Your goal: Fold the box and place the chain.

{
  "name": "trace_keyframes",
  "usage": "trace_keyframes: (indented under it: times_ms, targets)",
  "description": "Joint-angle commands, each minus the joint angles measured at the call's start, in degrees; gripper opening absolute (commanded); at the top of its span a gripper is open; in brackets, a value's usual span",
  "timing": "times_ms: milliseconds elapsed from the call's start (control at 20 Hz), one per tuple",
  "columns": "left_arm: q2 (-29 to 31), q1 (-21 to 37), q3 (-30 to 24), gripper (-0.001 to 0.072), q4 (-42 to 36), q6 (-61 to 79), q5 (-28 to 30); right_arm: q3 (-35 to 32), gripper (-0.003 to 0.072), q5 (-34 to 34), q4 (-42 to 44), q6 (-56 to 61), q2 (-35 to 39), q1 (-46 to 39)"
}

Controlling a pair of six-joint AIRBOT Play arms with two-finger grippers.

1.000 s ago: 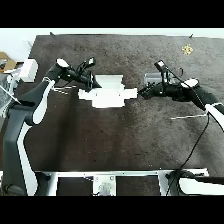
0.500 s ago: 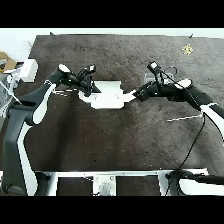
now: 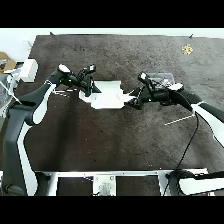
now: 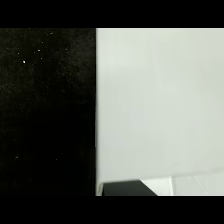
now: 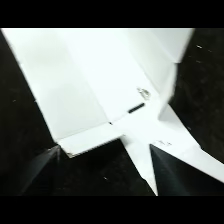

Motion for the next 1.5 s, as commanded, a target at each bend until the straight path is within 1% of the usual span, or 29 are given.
trace_keyframes:
  times_ms: [0, 50, 200, 250, 450, 500, 550, 650, 800, 850, 1050, 1200, 1450]
  targets:
    - [0.0, 0.0, 0.0, 0.001, 0.0, -0.2, 0.1, 0.1, 0.0675, 2.8, 0.7, -10.4, -2.6, 2.1]
    - [0.0, 0.0, 0.0, 0.001, 0.0, -0.2, 0.1, 0.5, 0.0676, 2.7, -1.2, -11.1, -2.9, 3.0]
    - [0.0, 0.0, 0.0, 0.001, 0.0, -0.2, 0.1, 2.0, 0.0674, -2.4, -8.5, -11.3, -3.1, 6.2]
    - [0.0, 0.0, 0.0, 0.001, 0.0, -0.2, 0.1, 2.6, 0.0674, -2.8, -9.7, -11.3, -3.7, 6.6]
    - [0.0, 0.0, 0.0, 0.001, 0.0, -0.2, 0.1, 3.9, 0.0671, -5.2, -10.8, -11.1, -4.7, 7.9]
    - [0.0, 0.0, 0.0, 0.001, 0.0, -0.2, 0.1, 3.9, 0.0665, -6.2, -10.8, -11.3, -4.7, 8.5]
    - [0.0, 0.0, 0.0, 0.001, 0.0, -0.2, 0.1, 3.9, 0.0624, -7.3, -11.3, -11.3, -5.0, 9.1]
    - [0.0, 0.0, 0.0, 0.001, 0.0, -0.2, 0.1, 4.4, 0.0624, -9.3, -12.0, -11.0, -5.9, 10.0]
    - [0.0, 0.0, 0.0, 0.001, 0.0, -0.2, 0.1, 6.5, 0.0628, -9.2, -11.1, -9.0, -6.1, 9.3]
    - [0.0, 0.0, 0.0, 0.001, 0.0, -0.2, 0.1, 7.5, 0.0644, -9.1, -11.0, -8.3, -6.0, 8.9]
    - [0.0, 0.0, 0.0, 0.001, 0.0, -0.2, 0.1, 11.8, 0.0645, -5.7, -9.5, -5.0, -5.5, 6.5]
    - [0.0, 0.0, 0.0, 0.001, 0.0, -0.2, 0.1, 13.9, 0.0644, -5.4, -8.8, -5.0, -5.7, 6.0]
    - [0.0, 0.0, 0.0, 0.001, 0.0, -0.2, 0.1, 16.3, 0.0645, -2.3, -7.1, -4.8, -10.0, 4.9]
